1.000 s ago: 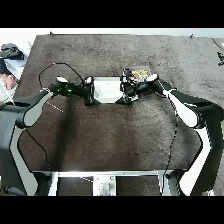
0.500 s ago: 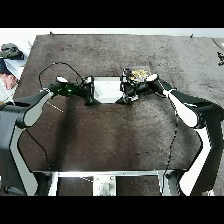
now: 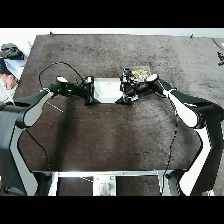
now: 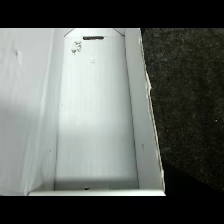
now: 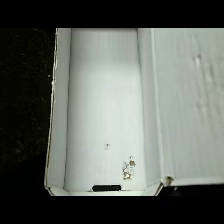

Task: Fold the box and place the chain.

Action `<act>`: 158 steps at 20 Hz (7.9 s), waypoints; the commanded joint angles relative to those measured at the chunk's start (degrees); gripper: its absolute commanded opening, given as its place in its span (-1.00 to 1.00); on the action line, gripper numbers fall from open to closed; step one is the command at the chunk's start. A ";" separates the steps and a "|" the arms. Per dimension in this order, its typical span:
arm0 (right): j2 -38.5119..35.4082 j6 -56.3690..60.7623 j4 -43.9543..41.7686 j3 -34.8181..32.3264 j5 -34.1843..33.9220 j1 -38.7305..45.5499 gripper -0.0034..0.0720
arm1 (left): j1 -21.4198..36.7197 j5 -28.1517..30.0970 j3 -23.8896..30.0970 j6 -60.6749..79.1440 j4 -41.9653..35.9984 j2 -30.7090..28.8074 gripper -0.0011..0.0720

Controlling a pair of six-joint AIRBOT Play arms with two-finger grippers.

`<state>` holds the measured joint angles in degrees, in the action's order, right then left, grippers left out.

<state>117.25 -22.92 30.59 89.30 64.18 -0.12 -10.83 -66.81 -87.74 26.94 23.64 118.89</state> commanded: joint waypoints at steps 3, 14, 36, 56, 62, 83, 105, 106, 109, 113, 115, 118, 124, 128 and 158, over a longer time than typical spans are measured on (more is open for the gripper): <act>0.02 -0.02 0.04 -0.02 0.04 -0.02 0.51 | 0.00 -0.04 0.02 0.07 0.11 0.02 -0.03; 0.02 -0.02 0.04 -0.02 0.02 -0.02 0.51 | 0.00 -0.04 0.02 0.07 -0.09 0.00 -0.03; -0.46 -0.46 0.57 0.00 -0.07 0.46 0.82 | 0.00 -0.04 0.02 0.07 -0.11 0.00 -0.03; -12.24 9.27 -10.27 0.02 8.22 5.70 -0.94 | 0.00 -0.04 0.02 0.07 -0.11 0.00 -0.03; -9.75 9.25 -11.06 0.02 -3.69 0.26 -0.95 | 0.00 -0.02 0.02 0.07 -0.09 0.00 -0.03; -5.90 9.27 -7.23 0.02 -12.24 -0.33 -0.95 | 0.00 -0.02 0.02 0.07 -0.13 0.00 -0.03; -13.49 12.61 20.00 -6.43 -7.23 -1.57 0.79 | 0.00 -0.04 0.02 0.07 -0.11 0.00 -0.03; -13.35 12.63 19.96 -6.56 -7.63 -1.97 0.79 | 0.00 -0.02 0.02 0.07 -0.11 0.00 -0.03; -13.07 12.63 19.76 -6.58 -9.60 -3.34 0.52 | 0.00 -0.04 0.02 0.07 -0.11 0.00 -0.03; -12.90 12.66 18.36 -6.58 -11.56 -4.39 -0.12 | 0.00 -0.04 0.02 0.07 -0.13 0.00 -0.03; -12.90 12.63 16.22 -6.58 -11.65 -4.39 -0.12 | 0.00 -0.02 0.02 0.07 -0.11 0.00 -0.03; -12.85 12.59 13.31 -6.60 -11.52 -4.39 -0.12 | 0.00 -0.02 0.02 0.07 -0.11 0.00 -0.03; -10.93 12.11 12.59 -6.58 -11.50 -4.39 -0.11 | 0.00 -0.02 0.02 0.07 -0.11 0.00 -0.03; -10.03 8.09 9.55 -6.58 -10.08 -4.39 -0.11 | 0.00 -0.02 0.02 0.07 -0.11 0.00 -0.03; -23.54 74.25 27.93 -6.60 -5.92 7.74 -0.94 | 0.00 -0.02 0.02 0.07 -0.11 0.00 -0.03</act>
<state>94.74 35.62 56.31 82.78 54.76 4.01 -10.83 -66.85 -87.74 26.96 23.51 118.87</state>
